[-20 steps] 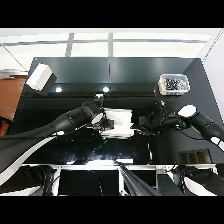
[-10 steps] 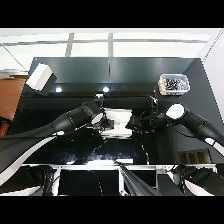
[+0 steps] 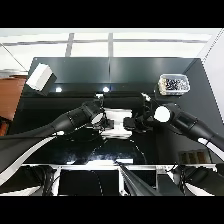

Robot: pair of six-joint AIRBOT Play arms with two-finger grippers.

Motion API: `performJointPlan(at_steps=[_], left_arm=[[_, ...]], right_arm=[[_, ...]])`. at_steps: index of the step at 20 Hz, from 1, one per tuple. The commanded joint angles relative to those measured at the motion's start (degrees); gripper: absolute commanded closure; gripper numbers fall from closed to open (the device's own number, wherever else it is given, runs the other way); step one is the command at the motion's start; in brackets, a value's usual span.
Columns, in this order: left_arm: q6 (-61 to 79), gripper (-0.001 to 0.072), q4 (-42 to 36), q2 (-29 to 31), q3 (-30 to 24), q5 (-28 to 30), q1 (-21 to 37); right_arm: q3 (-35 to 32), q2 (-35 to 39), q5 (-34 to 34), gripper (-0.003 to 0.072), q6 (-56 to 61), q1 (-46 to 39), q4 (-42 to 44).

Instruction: Fold the box and place the chain.

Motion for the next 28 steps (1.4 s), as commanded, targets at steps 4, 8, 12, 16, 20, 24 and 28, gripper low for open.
performJointPlan(at_steps=[4, 8, 12, 16, 20, 24, 28], left_arm=[[0.26, 0.0680, 0.00, -0.02, -0.02, 0.00, 0.00], [0.50, 0.0680, 0.00, -0.02, -0.02, -0.15, 0.00], [0.48, 0.0680, 0.02, -0.02, -0.02, -0.13, 0.00], [0.48, 0.0680, 0.04, -0.02, -0.02, 0.00, 0.02], [0.48, 0.0680, 0.04, -0.02, -0.02, 0.04, 0.02], [0.48, 0.0680, 0.24, -0.02, -0.02, 0.13, 0.04], [0.48, 0.0680, 0.24, -0.02, -0.02, 0.07, 0.04]], right_arm=[[5.03, -4.17, 5.53, 0.0327, 8.15, 4.46, -10.51], [5.62, -5.40, 5.49, 0.0389, 8.61, 5.35, -11.08], [5.64, -5.79, 6.05, 0.0389, 9.03, 5.35, -12.24], [6.54, -6.51, 7.52, 0.0390, 10.23, 5.35, -15.02], [11.34, -9.92, 11.47, 0.0391, 12.07, 7.41, -18.75], [13.00, -11.63, 14.47, 0.0497, 14.38, 9.14, -19.47], [13.05, -12.70, 14.25, 0.0497, 16.31, 9.22, -20.11]])
